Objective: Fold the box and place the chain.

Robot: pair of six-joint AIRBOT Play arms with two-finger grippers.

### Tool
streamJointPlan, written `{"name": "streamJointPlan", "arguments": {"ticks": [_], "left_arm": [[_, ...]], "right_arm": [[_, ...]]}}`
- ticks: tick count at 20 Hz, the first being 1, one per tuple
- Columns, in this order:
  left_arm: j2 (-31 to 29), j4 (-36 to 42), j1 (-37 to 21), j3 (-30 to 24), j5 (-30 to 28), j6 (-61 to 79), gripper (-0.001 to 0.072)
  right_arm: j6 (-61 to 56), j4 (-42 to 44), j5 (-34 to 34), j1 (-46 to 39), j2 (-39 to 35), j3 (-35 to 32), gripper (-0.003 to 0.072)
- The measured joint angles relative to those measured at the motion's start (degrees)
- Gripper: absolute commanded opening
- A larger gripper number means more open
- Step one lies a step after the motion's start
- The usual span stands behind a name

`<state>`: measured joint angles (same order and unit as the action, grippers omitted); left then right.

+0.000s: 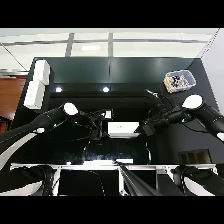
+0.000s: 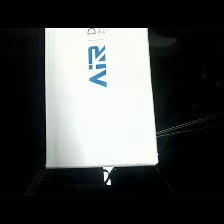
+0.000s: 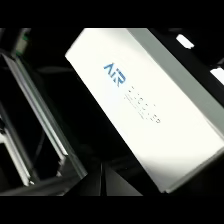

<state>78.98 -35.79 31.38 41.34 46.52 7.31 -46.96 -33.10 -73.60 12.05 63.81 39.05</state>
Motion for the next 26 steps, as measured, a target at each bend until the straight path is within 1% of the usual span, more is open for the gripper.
{"name": "streamJointPlan", "arguments": {"ticks": [3,7,10,14,18,20,21,22,23,24,26], "left_arm": [[0.00,0.00,0.00,0.00,0.00,0.00,0.0483],[0.00,0.02,0.00,0.00,-0.09,0.00,0.0483],[0.00,0.00,0.00,0.00,-0.17,0.02,0.0483],[0.00,0.00,0.00,0.00,-0.37,0.07,0.0483],[0.00,0.00,0.00,0.00,-0.42,0.04,0.0484],[0.00,0.02,0.00,0.00,-0.46,-0.09,0.0485],[0.00,0.02,0.00,0.00,-0.46,-0.11,0.0505],[-0.04,0.02,0.00,0.00,-0.46,-0.11,0.0547],[-0.13,0.00,0.00,0.00,-0.50,-0.13,0.0652],[-0.39,-0.74,-0.02,0.00,-0.76,-0.22,0.0709],[-1.62,-2.10,-0.15,0.02,-0.63,-1.70,0.0710]], "right_arm": [[-3.43,4.98,4.63,1.49,1.01,-1.25,0.0013],[-6.12,7.34,8.87,4.35,4.28,-1.79,0.0013],[-8.09,5.97,10.43,5.55,6.93,-1.95,0.0013],[-10.16,4.13,12.20,6.03,8.44,-2.05,0.0013],[-10.27,3.10,12.28,5.68,8.28,-1.79,0.0013],[-9.77,1.36,10.40,4.09,6.73,-0.68,0.0013],[-9.57,1.44,8.70,2.71,5.40,0.26,0.0013],[-9.38,2.08,6.69,1.11,3.76,1.25,0.0013],[-9.22,1.95,4.81,-0.79,1.97,2.01,0.0013],[-9.18,1.97,3.17,-3.32,-0.31,2.84,0.0013],[-9.07,1.99,0.70,-8.72,-4.68,3.76,0.0013]]}}
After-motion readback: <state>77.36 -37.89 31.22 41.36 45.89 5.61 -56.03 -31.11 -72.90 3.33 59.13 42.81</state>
